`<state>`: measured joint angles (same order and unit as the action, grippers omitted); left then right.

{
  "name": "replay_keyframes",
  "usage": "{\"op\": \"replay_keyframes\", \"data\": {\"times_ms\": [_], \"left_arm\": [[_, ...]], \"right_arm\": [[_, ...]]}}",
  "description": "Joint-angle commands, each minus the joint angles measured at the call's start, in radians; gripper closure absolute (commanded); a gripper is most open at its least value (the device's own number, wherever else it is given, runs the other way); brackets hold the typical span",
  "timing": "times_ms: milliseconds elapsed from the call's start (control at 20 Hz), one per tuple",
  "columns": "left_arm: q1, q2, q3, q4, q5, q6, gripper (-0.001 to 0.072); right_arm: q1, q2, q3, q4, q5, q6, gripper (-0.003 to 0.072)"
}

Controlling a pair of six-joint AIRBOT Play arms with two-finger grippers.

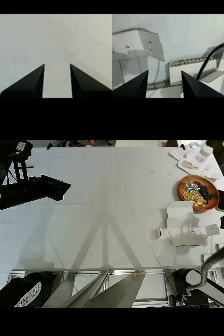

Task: Fold the box and place the chain.

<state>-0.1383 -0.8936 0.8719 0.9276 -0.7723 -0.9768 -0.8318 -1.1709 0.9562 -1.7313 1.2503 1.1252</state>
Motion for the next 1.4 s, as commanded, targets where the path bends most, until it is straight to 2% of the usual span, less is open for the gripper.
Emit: {"op": "replay_keyframes", "data": {"times_ms": [0,250,450,500,600,700,750,800,850,1150,1250,1350], "left_arm": [[0.000,0.000,0.000,0.000,0.000,0.000,0.0367],[0.000,0.000,0.000,0.000,0.000,0.000,0.0367],[0.000,0.000,0.000,0.000,0.000,0.000,0.0367],[0.000,0.000,0.000,0.000,0.000,0.000,0.0367],[0.000,0.000,0.000,0.000,0.000,0.000,0.0367],[0.000,0.000,0.000,0.000,0.000,0.000,0.0367],[0.000,0.000,0.000,0.000,0.000,0.000,0.0367],[0.000,0.000,0.000,0.000,0.000,0.000,0.0367],[0.000,0.000,0.000,0.000,0.000,0.000,0.0367],[0.000,0.000,0.000,0.000,0.000,0.000,0.0367],[0.000,0.000,0.000,0.000,0.000,0.000,0.0367],[0.000,0.000,0.001,0.000,0.000,0.000,0.0367]], "right_arm": [[-0.006,-0.111,0.001,-0.008,0.026,-0.032,0.0223],[-0.006,-0.211,0.001,0.028,-0.008,-0.088,0.0223],[-0.006,-0.224,0.001,0.048,-0.070,-0.092,0.0226],[-0.006,-0.224,0.001,0.061,-0.069,-0.109,0.0256],[-0.006,-0.224,0.001,0.081,-0.060,-0.115,0.0404],[-0.006,-0.224,0.001,0.107,-0.031,-0.150,0.0484],[-0.006,-0.223,0.001,0.110,-0.022,-0.156,0.0554],[-0.006,-0.223,0.001,0.109,-0.013,-0.159,0.0661],[-0.006,-0.223,0.001,0.109,-0.006,-0.160,0.0680],[-0.005,-0.221,0.001,0.129,0.101,-0.250,0.0681],[-0.005,-0.221,0.001,0.206,0.103,-0.237,0.0680],[-0.005,-0.221,0.001,0.377,0.093,-0.240,0.0679]]}}
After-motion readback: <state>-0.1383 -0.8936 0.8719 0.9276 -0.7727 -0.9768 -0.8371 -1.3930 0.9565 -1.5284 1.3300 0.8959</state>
